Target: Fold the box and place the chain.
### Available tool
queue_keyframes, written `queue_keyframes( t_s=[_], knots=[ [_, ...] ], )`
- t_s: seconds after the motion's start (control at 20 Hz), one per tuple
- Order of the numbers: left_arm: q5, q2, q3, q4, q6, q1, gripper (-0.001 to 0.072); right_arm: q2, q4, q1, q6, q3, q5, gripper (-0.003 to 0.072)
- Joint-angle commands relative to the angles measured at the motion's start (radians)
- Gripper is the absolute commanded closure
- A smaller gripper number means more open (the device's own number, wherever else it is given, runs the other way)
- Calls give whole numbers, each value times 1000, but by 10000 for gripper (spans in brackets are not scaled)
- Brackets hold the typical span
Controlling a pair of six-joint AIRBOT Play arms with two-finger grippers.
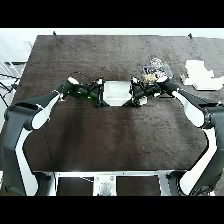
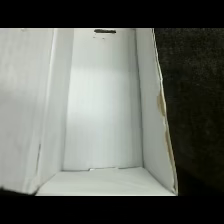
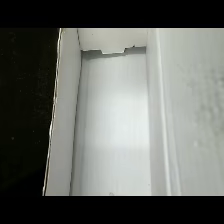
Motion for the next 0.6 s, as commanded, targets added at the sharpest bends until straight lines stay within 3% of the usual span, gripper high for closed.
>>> queue_keyframes(
  t_s=[0.0, 0.35, 0.4, 0.45, 0.55],
  knots=[
    [26, 0, 1, 1, 2, 1, 298, 1, 0, 1, 0, 0, 1, 106],
    [26, 0, 1, 1, 2, 1, 298, 1, 0, 1, 16, 0, 2, 106],
    [26, 0, 1, 1, 2, 1, 298, 1, 6, 1, 16, 0, 2, 77],
    [26, 0, 1, 1, 2, 1, 298, 2, 8, 0, 25, 0, 8, -34],
    [26, 0, 1, 1, 2, 1, 298, 2, 7, -5, 31, 0, 43, -34]
  ],
)
